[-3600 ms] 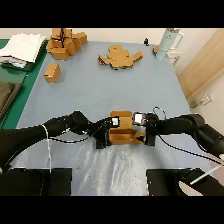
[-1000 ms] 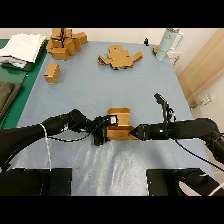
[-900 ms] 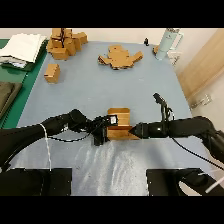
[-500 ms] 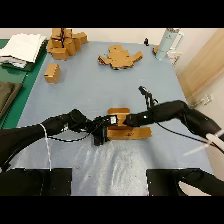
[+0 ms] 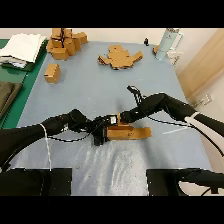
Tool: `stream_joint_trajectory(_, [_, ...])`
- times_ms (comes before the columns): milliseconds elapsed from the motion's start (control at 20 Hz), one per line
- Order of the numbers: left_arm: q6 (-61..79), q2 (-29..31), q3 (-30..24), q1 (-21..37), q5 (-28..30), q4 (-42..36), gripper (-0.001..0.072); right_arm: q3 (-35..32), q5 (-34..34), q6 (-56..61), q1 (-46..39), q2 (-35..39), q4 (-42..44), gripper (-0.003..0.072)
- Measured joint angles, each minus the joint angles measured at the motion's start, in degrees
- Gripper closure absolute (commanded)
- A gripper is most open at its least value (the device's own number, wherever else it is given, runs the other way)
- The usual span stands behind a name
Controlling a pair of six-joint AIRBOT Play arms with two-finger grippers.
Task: Fold the box.
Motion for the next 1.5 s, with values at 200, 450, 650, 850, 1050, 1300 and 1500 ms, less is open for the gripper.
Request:
stream_joint_trajectory(200, [0.00,0.00,0.00,0.00,0.00,0.00,0.0247,0.11,-0.02,-2.08,0.00,-0.70,-0.24,0.0684])
stream_joint_trajectory(450, [0.00,0.00,0.00,0.00,-0.02,0.00,0.0246,-0.50,-2.25,-4.39,-0.02,8.39,-2.58,0.0684])
stream_joint_trajectory(650, [0.00,0.00,0.00,0.00,-0.02,0.00,0.0246,-5.73,-7.45,-6.27,0.11,19.50,-4.11,0.0681])
stream_joint_trajectory(850, [0.00,0.00,0.00,0.00,-0.02,0.00,0.0247,-14.10,-14.43,-16.37,0.37,28.55,-5.51,0.0220])
stream_joint_trajectory(1050, [0.00,0.00,0.00,0.00,-0.02,0.00,0.0246,-18.88,-12.17,-29.75,0.44,31.26,-11.06,0.0137])
stream_joint_trajectory(1300, [0.00,0.00,0.00,0.00,-0.02,0.00,0.0246,-20.50,-1.62,-42.53,0.44,27.98,-17.14,0.0096])
stream_joint_trajectory(1500, [0.00,0.00,0.00,0.00,-0.02,0.00,0.0246,-20.76,5.14,-49.00,0.50,24.33,-16.70,0.0103])
